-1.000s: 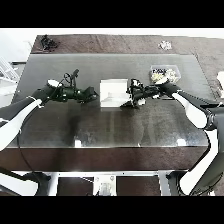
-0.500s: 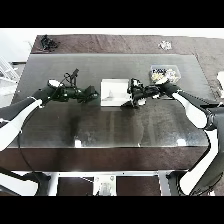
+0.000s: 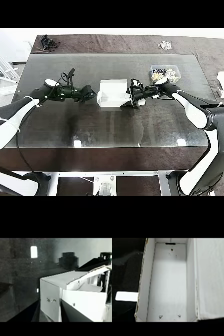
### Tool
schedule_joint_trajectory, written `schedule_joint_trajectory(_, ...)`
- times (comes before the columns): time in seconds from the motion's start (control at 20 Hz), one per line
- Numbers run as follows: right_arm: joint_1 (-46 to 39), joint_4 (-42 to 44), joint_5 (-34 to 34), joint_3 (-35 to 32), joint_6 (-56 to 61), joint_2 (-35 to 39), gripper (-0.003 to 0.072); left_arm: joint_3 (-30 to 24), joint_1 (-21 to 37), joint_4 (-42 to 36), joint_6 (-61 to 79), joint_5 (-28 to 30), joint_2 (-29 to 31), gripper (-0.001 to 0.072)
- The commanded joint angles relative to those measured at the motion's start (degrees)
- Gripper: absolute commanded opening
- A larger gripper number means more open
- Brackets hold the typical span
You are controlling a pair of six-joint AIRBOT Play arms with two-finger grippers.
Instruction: Fold the box and place the chain.
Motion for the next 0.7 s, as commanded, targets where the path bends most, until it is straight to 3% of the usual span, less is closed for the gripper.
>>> schedule_joint_trajectory(0.0,-0.04,0.00,0.00,-0.02,0.02,0.00,0.0579,0.02,0.22,-3.28,1.88,-2.34,0.02,0.0294)
schedule_joint_trajectory(0.25,-0.04,0.02,0.00,-0.02,0.02,0.00,0.0579,0.00,-0.20,-4.81,2.84,-4.63,0.00,0.0294)
schedule_joint_trajectory(0.65,-0.04,0.00,0.00,-0.02,0.02,0.00,0.0579,0.02,-1.51,-4.48,-0.70,-2.69,0.02,0.0294)
